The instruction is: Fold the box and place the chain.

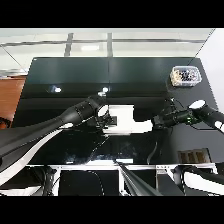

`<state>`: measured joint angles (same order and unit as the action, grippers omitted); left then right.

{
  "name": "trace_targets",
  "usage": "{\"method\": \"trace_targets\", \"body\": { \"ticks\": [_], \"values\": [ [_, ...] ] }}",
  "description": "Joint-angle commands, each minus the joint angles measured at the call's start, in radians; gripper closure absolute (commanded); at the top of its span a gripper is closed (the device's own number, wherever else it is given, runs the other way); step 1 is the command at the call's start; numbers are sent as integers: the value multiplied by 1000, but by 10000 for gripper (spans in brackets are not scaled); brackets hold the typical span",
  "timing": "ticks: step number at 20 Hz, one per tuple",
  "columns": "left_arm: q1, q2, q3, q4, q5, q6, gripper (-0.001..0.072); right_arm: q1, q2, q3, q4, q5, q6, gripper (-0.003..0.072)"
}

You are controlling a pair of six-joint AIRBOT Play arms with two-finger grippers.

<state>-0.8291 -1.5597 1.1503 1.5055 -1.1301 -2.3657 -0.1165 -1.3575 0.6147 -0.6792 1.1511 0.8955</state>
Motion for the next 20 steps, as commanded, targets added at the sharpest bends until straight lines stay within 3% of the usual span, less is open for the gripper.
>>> {"method": "trace_targets", "body": {
  "ticks": [1,8,13,14,16,20],
  "values": [
    [0,0,1,1,-4,2,681,32,-19,1,34,-14,2,672],
    [0,0,1,1,-4,2,681,155,-61,2,126,-53,-71,671],
    [0,0,1,1,-4,2,681,128,-55,27,129,62,-122,669],
    [0,0,1,1,-4,2,681,128,-54,30,129,76,-122,611],
    [0,0,1,1,-3,2,681,128,-54,33,128,87,-122,259],
    [0,0,1,1,-3,2,682,128,-53,33,129,104,-123,241]
  ]
}}
